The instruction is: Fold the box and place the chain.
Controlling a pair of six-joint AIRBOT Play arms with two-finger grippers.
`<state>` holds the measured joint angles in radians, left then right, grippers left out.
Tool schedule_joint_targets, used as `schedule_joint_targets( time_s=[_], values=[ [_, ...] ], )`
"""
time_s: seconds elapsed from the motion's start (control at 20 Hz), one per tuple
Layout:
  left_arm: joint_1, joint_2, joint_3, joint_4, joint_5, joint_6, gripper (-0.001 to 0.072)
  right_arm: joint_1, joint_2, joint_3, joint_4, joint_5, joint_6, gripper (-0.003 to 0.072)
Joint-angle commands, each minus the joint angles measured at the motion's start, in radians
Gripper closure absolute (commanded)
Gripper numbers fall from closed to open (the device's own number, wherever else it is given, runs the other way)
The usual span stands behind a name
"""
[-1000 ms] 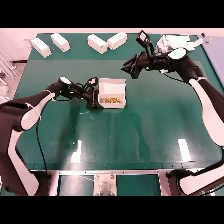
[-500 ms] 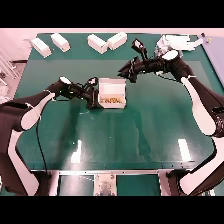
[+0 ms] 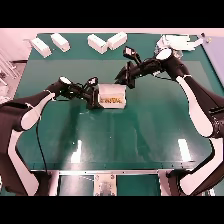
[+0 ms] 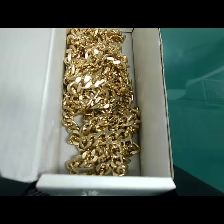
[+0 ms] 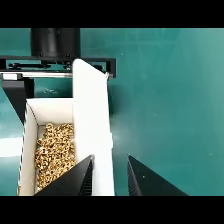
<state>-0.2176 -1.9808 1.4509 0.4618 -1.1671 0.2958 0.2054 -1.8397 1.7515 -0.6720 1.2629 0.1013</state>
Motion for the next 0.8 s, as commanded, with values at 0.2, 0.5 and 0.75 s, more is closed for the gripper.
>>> schedule_joint_targets(
  time_s=[0.2, 0.5, 0.75],
  values=[
    [0.000, 0.001, 0.000, 0.000, 0.000, 0.000, 0.0141, 0.007, -0.003, 0.115, -0.002, -0.051, 0.013, 0.0421],
    [0.000, 0.001, 0.000, 0.000, 0.000, 0.000, 0.0141, 0.010, -0.079, 0.114, -0.051, -0.135, 0.014, 0.0426],
    [0.000, 0.001, 0.000, 0.000, 0.000, 0.000, 0.0141, 0.021, -0.092, 0.116, -0.081, 0.082, 0.037, 0.0426]
  ],
)
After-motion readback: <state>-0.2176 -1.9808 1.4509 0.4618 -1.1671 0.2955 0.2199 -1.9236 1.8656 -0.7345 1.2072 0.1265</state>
